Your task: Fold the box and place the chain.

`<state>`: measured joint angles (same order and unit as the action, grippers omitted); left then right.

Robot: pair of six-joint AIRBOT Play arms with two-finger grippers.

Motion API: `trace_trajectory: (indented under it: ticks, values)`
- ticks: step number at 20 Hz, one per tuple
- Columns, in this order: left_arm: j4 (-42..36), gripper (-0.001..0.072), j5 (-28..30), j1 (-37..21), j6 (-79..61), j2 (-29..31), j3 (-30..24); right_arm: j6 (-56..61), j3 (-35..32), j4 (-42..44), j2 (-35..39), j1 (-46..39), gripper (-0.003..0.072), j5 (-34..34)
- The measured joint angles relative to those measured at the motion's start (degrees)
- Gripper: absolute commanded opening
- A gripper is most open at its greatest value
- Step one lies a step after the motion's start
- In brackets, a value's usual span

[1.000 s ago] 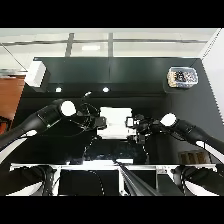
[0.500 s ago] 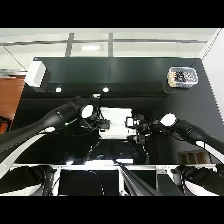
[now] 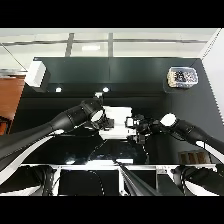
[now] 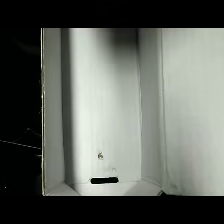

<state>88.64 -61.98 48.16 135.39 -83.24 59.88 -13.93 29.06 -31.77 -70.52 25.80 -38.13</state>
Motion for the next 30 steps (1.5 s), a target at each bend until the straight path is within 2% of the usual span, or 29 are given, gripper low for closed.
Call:
trace_trajectory:
  ticks: [8,9,11,15,17,18,19,20,25,26,28,30]
  values:
    - [-0.63,0.0350,-0.20,0.24,1.95,-0.90,0.11,0.00,0.02,0.02,0.00,0.00,0.0065,0.00]
    - [-0.90,0.0334,-0.26,0.24,1.88,-1.14,0.11,-0.02,0.02,0.00,0.00,0.00,0.0065,0.00]
    - [-1.49,0.0030,-0.22,0.24,1.49,-1.40,0.11,-0.02,0.00,0.00,0.00,0.00,0.0065,0.00]
    - [-1.75,0.0026,-0.50,0.24,1.09,-1.55,0.11,0.00,0.02,-0.02,0.00,0.00,0.0065,-0.07]
    - [-1.88,0.0034,-0.44,0.24,1.09,-1.60,0.11,0.00,0.02,-0.02,0.00,0.00,0.0065,-0.04]
    - [-1.95,0.0123,-0.39,0.24,1.09,-1.62,0.11,0.00,0.00,-0.02,0.00,0.00,0.0065,-0.04]
    - [-2.10,0.0275,-0.04,0.24,1.33,-1.68,0.11,0.00,0.02,-0.02,0.00,0.00,0.0065,-0.04]
    - [-2.40,0.0350,0.46,0.20,1.38,-1.73,0.13,0.00,0.02,0.00,0.00,0.00,0.0065,-0.04]
    - [-2.60,0.0359,-0.11,-0.24,1.42,-1.62,0.52,0.00,0.00,0.00,0.00,0.00,0.0065,-0.02]
    - [-2.62,0.0342,-0.22,-0.28,1.38,-1.62,0.52,0.00,0.02,0.00,0.00,0.00,0.0065,-0.02]
    - [-2.60,0.0028,-0.31,-0.37,1.22,-1.62,0.57,0.00,0.00,0.00,0.00,0.00,0.0065,-0.02]
    - [-2.36,0.0026,-1.01,-0.42,0.72,-1.62,0.57,-0.02,0.02,0.00,0.00,0.00,0.0065,0.00]
